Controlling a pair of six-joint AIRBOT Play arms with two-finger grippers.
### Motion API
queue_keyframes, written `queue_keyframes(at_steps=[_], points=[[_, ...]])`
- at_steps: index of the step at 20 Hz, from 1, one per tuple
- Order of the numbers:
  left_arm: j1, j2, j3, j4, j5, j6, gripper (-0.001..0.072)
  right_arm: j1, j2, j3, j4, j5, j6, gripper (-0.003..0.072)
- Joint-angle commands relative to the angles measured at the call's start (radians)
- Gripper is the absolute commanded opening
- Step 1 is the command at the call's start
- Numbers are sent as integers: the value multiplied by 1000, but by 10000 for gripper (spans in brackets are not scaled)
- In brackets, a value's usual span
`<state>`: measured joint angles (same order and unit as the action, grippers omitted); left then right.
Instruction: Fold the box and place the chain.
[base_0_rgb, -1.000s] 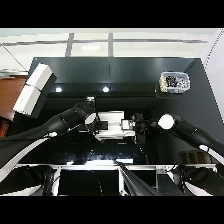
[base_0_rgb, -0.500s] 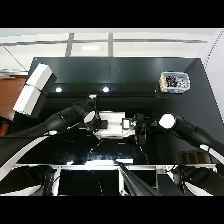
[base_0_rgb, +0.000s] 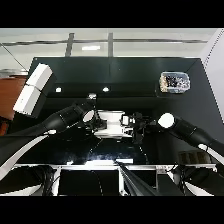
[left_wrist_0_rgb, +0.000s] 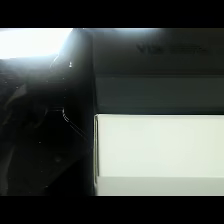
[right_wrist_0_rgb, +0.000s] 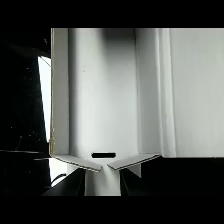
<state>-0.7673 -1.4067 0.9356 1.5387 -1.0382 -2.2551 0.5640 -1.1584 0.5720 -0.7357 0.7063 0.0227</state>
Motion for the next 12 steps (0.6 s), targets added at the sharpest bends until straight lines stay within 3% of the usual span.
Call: queue_keyframes(at_steps=[1,6,12], points=[[1,-1,0,-7,3,1,31,26,-16,0,66,-23,1,238],[0,-1,0,-13,5,1,31,81,-49,0,142,-143,1,239],[0,-1,0,-13,5,1,31,93,-73,0,141,-178,25,241]])
